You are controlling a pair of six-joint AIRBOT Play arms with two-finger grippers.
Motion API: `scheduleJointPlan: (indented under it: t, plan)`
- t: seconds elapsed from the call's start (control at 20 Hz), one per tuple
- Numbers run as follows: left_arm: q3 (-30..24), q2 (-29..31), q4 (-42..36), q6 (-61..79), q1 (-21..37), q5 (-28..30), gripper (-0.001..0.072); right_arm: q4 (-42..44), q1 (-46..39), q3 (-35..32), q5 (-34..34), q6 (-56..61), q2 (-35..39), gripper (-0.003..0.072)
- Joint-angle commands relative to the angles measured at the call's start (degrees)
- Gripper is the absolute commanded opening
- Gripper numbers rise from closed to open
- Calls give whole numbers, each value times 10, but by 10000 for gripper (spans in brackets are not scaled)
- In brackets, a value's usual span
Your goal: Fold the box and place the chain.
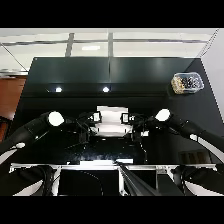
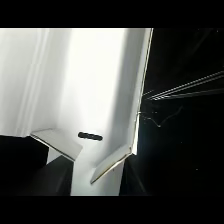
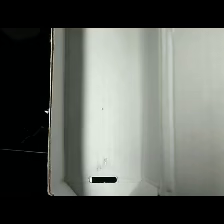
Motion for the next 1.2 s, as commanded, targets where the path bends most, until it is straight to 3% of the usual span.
scheduleJointPlan:
  t: [0.0,0.4,0.45,0.5,0.65,0.9,1.15]
  plan:
    - [0,4,35,0,0,-2,454,0,1,0,2,0,0,472]
    - [0,4,26,0,-1,-1,472,0,1,0,2,0,0,472]
    - [0,4,7,0,-1,-6,454,0,1,0,2,0,0,472]
    - [0,4,-9,1,-2,-14,392,0,1,0,2,0,0,472]
    - [0,4,-12,0,-1,-28,350,0,1,0,2,0,0,472]
    - [0,-1,-54,0,-1,-5,330,0,1,0,2,0,0,472]
    - [0,-6,-38,0,-1,0,334,0,1,0,2,0,0,472]
